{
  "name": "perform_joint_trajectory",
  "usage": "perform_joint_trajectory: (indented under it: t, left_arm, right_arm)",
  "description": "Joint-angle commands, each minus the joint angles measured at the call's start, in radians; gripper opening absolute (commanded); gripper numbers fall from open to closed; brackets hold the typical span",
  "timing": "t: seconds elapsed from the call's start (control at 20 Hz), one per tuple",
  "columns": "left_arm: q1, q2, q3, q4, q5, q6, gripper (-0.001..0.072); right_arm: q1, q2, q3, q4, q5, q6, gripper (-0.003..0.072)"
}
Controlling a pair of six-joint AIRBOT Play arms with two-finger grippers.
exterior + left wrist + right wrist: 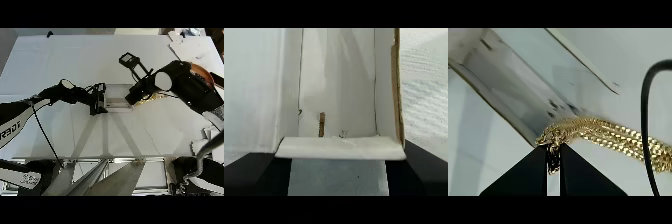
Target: Fold the box and place the chain.
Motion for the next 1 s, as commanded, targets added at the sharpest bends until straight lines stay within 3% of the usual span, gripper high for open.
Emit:
perform_joint_trajectory:
  t: [0.0,0.45,0.85,0.9,0.95]
  left_arm:
    - [0.000,0.000,0.000,0.000,0.000,0.000,0.0254]
    - [0.000,0.000,0.000,0.000,0.000,0.000,0.0254]
    - [0.000,0.000,0.000,0.000,0.000,0.000,0.0254]
    - [0.000,0.000,0.000,0.000,0.000,0.000,0.0254]
    - [0.000,0.000,0.000,0.000,0.000,0.000,0.0254]
  right_arm:
    - [0.080,-0.029,0.001,0.017,-0.082,0.029,0.0011]
    - [0.138,-0.158,0.001,0.119,-0.291,0.053,0.0011]
    - [0.137,-0.262,0.001,0.105,-0.316,0.075,0.0013]
    - [0.137,-0.266,0.001,0.104,-0.311,0.075,0.0021]
    - [0.137,-0.266,0.001,0.101,-0.309,0.075,0.0135]
